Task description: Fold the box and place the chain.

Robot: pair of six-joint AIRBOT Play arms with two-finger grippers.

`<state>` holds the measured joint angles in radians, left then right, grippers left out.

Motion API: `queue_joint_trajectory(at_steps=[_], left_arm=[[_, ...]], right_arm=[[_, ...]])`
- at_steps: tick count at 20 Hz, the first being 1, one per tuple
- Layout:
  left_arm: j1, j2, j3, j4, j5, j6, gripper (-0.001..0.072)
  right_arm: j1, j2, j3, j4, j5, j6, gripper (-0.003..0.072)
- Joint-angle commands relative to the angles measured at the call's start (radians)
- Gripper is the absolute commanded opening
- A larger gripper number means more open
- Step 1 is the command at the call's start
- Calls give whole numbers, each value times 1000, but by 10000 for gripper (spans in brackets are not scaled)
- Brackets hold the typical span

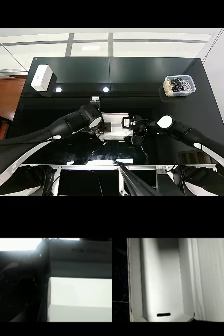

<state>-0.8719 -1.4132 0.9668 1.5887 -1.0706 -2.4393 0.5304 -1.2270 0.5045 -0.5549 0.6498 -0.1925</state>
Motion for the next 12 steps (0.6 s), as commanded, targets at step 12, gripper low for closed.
queue_joint_trajectory(at_steps=[12], left_arm=[[4,13,1,19,-10,7,31]], right_arm=[[-1,72,13,-102,18,66,720]])
